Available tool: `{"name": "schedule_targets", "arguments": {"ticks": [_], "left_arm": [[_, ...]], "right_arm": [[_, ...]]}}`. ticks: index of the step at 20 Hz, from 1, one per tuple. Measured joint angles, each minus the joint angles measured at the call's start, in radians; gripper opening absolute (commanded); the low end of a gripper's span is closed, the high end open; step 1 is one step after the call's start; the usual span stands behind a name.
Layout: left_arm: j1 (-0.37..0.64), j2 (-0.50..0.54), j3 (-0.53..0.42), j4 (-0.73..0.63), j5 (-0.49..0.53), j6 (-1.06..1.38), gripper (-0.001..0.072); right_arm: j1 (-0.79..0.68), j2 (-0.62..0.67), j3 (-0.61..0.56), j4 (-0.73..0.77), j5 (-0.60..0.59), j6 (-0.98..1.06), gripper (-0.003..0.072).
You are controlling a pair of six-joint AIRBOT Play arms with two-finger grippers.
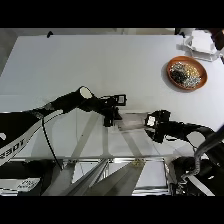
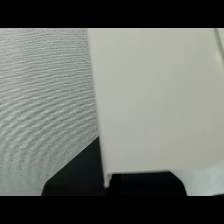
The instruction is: Fold the box and place the chain.
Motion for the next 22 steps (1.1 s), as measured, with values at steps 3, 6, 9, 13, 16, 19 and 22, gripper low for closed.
{"name": "schedule_targets", "arguments": {"ticks": [3, 6, 9, 13, 16, 19, 22], "left_arm": [[0.000, 0.000, 0.000, 0.000, 0.000, 0.000, 0.0011], [0.000, 0.000, 0.000, 0.000, 0.000, 0.000, 0.0011], [0.000, 0.000, 0.000, 0.000, 0.000, 0.000, 0.0011], [0.000, 0.000, 0.000, 0.000, -0.001, 0.000, 0.0011], [0.000, 0.000, 0.000, 0.000, -0.001, 0.000, 0.0011], [0.000, 0.000, 0.000, 0.000, 0.000, 0.000, 0.0011], [0.000, 0.000, 0.000, 0.000, 0.001, 0.000, 0.0011]], "right_arm": [[-0.002, 0.000, 0.000, 0.000, -0.012, -0.011, 0.0692], [-0.002, 0.000, 0.000, 0.001, -0.015, -0.043, 0.0692], [-0.002, -0.003, 0.000, 0.006, -0.007, -0.066, 0.0693], [-0.002, -0.028, 0.001, 0.014, 0.022, -0.087, 0.0692], [-0.010, -0.041, 0.016, 0.027, 0.033, -0.093, 0.0693], [-0.064, -0.045, 0.041, 0.035, 0.047, -0.101, 0.0692], [-0.117, -0.048, 0.054, 0.076, 0.084, -0.164, 0.0692]]}}
